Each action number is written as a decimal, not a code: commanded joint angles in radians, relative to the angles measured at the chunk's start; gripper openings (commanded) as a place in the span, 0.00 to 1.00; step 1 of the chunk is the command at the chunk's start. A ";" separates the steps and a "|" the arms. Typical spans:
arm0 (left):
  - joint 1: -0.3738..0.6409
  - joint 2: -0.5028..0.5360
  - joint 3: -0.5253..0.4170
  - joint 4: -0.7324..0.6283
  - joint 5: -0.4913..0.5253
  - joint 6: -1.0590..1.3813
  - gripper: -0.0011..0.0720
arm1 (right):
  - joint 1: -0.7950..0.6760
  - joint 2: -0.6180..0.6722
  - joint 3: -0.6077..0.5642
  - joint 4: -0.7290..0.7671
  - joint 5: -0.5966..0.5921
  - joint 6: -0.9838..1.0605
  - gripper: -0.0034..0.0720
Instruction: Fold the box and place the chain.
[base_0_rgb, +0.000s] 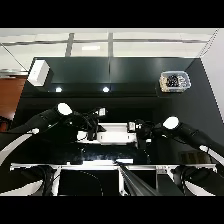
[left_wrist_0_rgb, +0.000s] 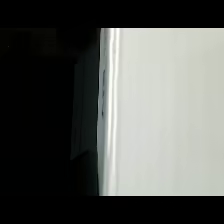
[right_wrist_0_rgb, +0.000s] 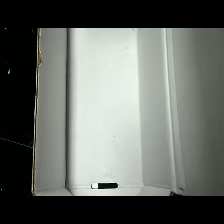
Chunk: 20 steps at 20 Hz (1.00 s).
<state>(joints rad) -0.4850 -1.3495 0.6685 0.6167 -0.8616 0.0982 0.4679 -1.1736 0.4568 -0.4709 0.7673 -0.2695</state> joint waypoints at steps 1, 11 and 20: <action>0.000 0.000 0.000 0.000 0.001 0.000 0.06 | 0.002 -0.002 0.000 -0.035 -0.019 0.036 0.96; 0.000 0.000 0.000 0.000 0.002 0.000 0.06 | 0.027 -0.020 0.012 -0.125 -0.043 0.119 0.96; 0.000 0.000 0.000 0.000 -0.010 -0.001 0.06 | 0.026 -0.019 0.012 -0.125 -0.042 0.120 0.68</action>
<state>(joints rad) -0.4850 -1.3495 0.6685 0.6167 -0.8623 0.0982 0.4938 -1.1927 0.4679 -0.5915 0.7223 -0.1509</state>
